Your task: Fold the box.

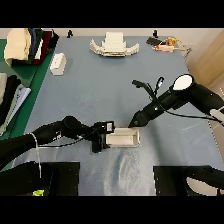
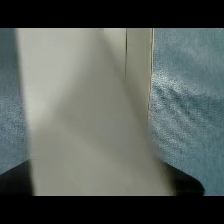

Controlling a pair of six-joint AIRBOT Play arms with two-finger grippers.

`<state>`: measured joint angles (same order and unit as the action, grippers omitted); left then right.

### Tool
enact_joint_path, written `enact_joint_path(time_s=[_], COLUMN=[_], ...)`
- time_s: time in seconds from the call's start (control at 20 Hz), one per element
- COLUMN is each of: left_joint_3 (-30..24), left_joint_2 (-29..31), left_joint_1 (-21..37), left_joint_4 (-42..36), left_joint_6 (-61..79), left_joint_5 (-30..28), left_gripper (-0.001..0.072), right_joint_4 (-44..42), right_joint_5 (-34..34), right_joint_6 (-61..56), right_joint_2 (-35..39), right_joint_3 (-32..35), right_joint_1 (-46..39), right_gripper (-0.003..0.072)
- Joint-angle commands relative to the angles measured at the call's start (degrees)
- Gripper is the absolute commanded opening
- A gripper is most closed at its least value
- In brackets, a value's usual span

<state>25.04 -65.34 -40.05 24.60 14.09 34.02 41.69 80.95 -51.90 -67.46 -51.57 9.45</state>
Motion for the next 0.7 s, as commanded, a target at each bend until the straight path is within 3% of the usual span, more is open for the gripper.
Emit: enact_joint_path(time_s=[0.0, 0.65], left_joint_3=[0.02, 0.02], left_joint_2=[-0.02, -0.02], left_joint_1=[0.02, 0.02], left_joint_4=[0.00, -0.02], left_joint_6=[0.00, 0.00], left_joint_5=[-0.02, -0.02], left_gripper=[0.0351, 0.0351], right_joint_4=[4.44, 12.22], right_joint_5=[-4.35, -16.41], right_joint_6=[0.55, 1.68], right_joint_2=[3.96, 11.37], right_joint_3=[4.42, 11.43], right_joint_1=[3.76, 9.60], right_gripper=[0.0003, 0.0003])
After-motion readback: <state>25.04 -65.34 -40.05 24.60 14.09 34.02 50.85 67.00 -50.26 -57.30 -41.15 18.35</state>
